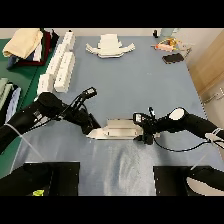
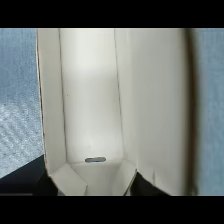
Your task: Fold the box.
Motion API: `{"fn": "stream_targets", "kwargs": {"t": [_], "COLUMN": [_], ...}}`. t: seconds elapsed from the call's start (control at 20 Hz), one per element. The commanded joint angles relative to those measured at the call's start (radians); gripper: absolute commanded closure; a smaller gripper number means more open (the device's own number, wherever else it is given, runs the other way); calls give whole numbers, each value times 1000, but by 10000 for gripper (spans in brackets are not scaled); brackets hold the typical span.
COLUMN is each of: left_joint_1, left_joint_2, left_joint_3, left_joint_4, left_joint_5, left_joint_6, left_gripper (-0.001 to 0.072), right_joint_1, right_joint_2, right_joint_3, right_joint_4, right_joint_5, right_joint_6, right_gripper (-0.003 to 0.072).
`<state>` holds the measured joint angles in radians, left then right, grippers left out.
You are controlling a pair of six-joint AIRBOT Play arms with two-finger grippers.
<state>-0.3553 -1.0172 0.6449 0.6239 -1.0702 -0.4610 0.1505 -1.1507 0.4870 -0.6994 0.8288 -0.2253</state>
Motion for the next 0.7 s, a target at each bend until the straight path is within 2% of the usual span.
{"fn": "stream_targets", "kwargs": {"t": [0.0, 0.1, 0.2, 0.3, 0.4, 0.65], "left_joint_1": [11, -68, -179, -242, -248, -248], "left_joint_2": [82, 65, 27, -11, -57, -184], "left_joint_3": [-2, -2, 2, 22, 63, 142], "left_joint_4": [73, 21, -68, -135, -200, -197], "left_joint_5": [-159, -127, 6, 155, 227, 398], "left_joint_6": [-463, -584, -587, -588, -615, -716], "left_gripper": [699, 698, 698, 698, 698, 698], "right_joint_1": [0, 0, 0, 0, 0, 0], "right_joint_2": [1, 1, 1, 1, 1, 1], "right_joint_3": [1, 1, 1, 1, 1, 1], "right_joint_4": [0, 0, 0, 0, 0, 0], "right_joint_5": [0, 0, 0, 0, 0, 0], "right_joint_6": [0, 0, 0, 0, 0, 0], "right_gripper": [180, 180, 180, 181, 180, 180]}}
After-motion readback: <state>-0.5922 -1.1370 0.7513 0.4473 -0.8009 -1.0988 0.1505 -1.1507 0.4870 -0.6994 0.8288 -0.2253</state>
